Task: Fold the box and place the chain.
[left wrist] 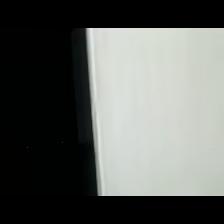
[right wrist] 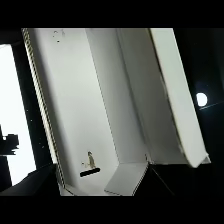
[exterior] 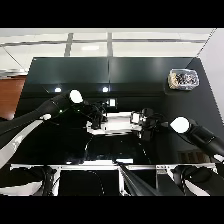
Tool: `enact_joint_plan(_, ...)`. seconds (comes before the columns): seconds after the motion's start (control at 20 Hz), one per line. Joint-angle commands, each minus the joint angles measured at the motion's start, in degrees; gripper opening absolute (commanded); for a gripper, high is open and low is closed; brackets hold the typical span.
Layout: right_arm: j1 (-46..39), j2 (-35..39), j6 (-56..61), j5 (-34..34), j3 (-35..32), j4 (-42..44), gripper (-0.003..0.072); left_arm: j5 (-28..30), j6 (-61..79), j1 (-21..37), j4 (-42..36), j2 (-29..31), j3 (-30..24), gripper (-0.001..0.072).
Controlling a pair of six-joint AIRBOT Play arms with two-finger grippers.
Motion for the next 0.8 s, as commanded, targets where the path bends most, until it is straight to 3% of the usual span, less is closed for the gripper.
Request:
enact_joint_plan(0.0,-1.3,-0.1,-4.0,-0.3,0.5,0.1,0.0713,-0.1,-0.3,0.0,0.0,0.0,0.0,0.0029)
enact_joint_plan(0.15,-3.5,-0.2,-4.1,-0.9,0.5,0.8,0.0713,-0.1,-0.3,0.0,0.0,0.0,0.0,0.0029)
enact_joint_plan(0.4,-5.4,-3.0,-15.0,4.4,0.5,13.0,0.0713,-0.1,-0.3,0.0,0.0,0.0,0.0,0.0029)
enact_joint_plan(0.75,-5.4,-7.1,-19.1,7.0,0.5,15.9,0.0712,-0.1,-0.3,0.0,0.0,0.0,0.0,0.0029)
